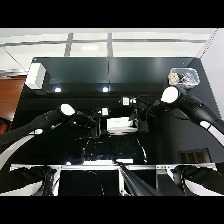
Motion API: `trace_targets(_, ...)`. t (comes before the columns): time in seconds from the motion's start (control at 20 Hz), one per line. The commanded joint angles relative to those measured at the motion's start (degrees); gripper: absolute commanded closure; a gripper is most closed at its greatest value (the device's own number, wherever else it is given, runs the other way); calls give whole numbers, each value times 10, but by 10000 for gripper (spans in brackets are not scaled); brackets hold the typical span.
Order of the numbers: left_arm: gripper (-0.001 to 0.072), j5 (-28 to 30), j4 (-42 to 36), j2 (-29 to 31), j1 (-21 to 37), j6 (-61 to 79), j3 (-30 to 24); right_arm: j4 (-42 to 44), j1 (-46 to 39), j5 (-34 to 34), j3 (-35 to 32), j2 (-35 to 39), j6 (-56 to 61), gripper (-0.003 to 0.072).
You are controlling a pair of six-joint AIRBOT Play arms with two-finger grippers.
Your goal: Fold the box and place the chain.
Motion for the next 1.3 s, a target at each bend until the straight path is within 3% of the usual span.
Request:
trace_targets(0.0, 384, 0, 0, 0, 0, 0, 0, -2, 0, 1, -10, -1, 9, 381)
trace_targets(0.25, 384, 0, 0, 0, 0, 0, 0, 1, 0, -4, -15, 0, 32, 381)
trace_targets(0.55, 376, 0, 0, 0, 0, 0, 0, 31, -2, 31, 14, 29, 330, 384)
trace_targets(0.6, 376, 0, 0, 0, 0, 0, 0, 45, -2, 32, 9, 29, 382, 478)
trace_targets(0.65, 376, 0, 0, 0, 0, 0, 0, 72, -2, 30, -1, 28, 412, 665)
trace_targets(0.9, 376, -1, 0, 0, 0, 0, 0, 271, -59, 24, -47, -12, 404, 672)
trace_targets(1.25, 376, -1, 0, 0, 0, 0, 0, 239, -93, 15, -55, -72, 412, 672)
